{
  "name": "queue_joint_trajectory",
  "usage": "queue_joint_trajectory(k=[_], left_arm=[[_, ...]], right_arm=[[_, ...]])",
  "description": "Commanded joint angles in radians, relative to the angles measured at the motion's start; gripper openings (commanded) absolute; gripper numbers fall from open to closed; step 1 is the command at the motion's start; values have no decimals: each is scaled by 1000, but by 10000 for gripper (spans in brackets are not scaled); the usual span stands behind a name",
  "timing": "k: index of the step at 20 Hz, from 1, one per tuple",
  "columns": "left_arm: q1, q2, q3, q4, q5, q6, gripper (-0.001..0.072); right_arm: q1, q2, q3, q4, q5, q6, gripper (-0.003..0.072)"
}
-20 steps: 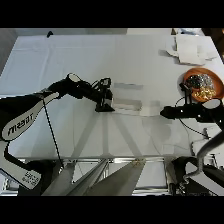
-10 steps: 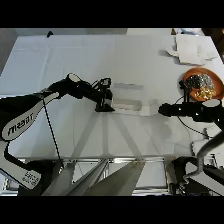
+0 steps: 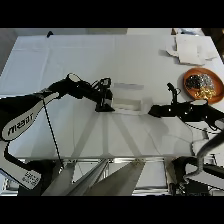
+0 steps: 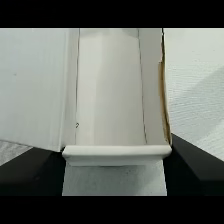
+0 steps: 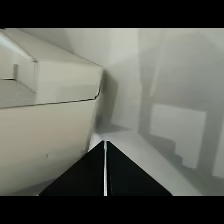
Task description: Fold the box and place the chain.
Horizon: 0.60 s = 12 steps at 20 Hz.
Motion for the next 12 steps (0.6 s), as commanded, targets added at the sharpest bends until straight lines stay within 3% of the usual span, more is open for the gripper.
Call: queue_joint_trajectory(k=[1, 4, 12], left_arm=[[0, 0, 0, 0, 0, 0, 141], [0, 0, 0, 0, 0, 0, 141], [0, 0, 0, 0, 0, 0, 141]], right_arm=[[17, -8, 1, 143, 30, -68, 10], [18, -8, 1, 193, 29, -68, 120], [17, -6, 1, 229, 58, -105, 158]])
